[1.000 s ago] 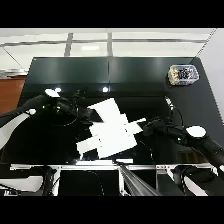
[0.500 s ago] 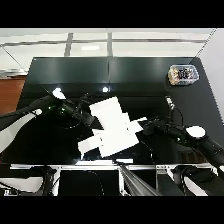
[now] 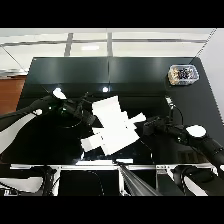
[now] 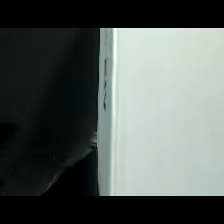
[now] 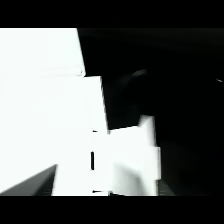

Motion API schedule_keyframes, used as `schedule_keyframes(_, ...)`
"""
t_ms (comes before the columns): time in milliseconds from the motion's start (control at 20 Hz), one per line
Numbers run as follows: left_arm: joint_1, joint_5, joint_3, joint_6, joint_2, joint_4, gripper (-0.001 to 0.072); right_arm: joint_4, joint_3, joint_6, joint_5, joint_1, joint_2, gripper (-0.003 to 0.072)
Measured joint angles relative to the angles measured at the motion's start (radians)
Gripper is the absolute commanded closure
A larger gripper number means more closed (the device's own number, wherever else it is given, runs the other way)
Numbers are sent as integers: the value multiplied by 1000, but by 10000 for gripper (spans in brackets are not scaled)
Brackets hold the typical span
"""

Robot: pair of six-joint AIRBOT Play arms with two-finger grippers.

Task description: Fold the box and place the chain.

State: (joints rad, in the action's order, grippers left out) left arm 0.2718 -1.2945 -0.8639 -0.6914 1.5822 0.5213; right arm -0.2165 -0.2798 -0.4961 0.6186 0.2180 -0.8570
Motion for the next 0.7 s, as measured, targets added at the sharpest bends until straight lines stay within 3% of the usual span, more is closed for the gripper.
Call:
schedule_keyframes(150, 2, -4, -2, 3, -52, 32, 687, -192, -107, -1, 110, -51, 1, -10)
schedule_keyframes(300, 22, 31, 15, 22, -183, 68, 685, -434, -243, -2, 256, -103, 1, -10)
schedule_keyframes(500, 106, 235, 98, 261, -368, 98, 685, -630, -338, 0, 364, -127, 0, -10)
schedule_keyframes(700, 203, 423, 132, 510, -388, 137, 684, -694, -358, 8, 395, -104, -1, -10)
